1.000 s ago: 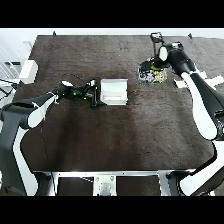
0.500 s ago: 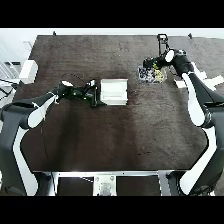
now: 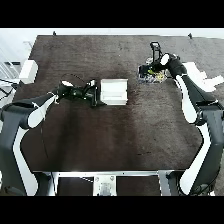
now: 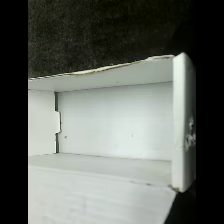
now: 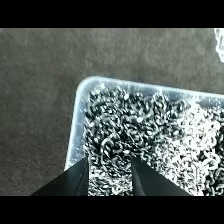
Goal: Fold the box and place the chain.
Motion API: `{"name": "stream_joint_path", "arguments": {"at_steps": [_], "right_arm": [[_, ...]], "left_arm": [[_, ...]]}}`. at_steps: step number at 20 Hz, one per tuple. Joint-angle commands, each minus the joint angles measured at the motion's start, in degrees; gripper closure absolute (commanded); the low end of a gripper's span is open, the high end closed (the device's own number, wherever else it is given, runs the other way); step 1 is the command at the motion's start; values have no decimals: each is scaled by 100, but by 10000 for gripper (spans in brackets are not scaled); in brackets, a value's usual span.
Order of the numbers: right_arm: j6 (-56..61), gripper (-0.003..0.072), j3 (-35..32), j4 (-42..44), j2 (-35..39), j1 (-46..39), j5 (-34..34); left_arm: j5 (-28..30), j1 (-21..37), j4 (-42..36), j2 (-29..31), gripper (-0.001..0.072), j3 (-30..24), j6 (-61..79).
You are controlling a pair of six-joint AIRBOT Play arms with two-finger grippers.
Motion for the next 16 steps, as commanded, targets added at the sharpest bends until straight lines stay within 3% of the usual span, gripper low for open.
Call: {"name": "stream_joint_path", "arguments": {"at_steps": [1, 8, 11, 16], "right_arm": [[-46, 385, 13, -7, -26, 7, 70], [-70, 427, 13, -208, -26, 20, 79], [-111, 423, 7, -758, -39, 92, 302], [-55, 387, 26, -846, -42, 138, 160]], "left_arm": [[2, 0, 0, 4, 430, 0, 2], [2, 0, 0, 4, 430, 0, 2], [2, 0, 0, 4, 430, 0, 2], [2, 0, 0, 4, 430, 0, 2]]}}
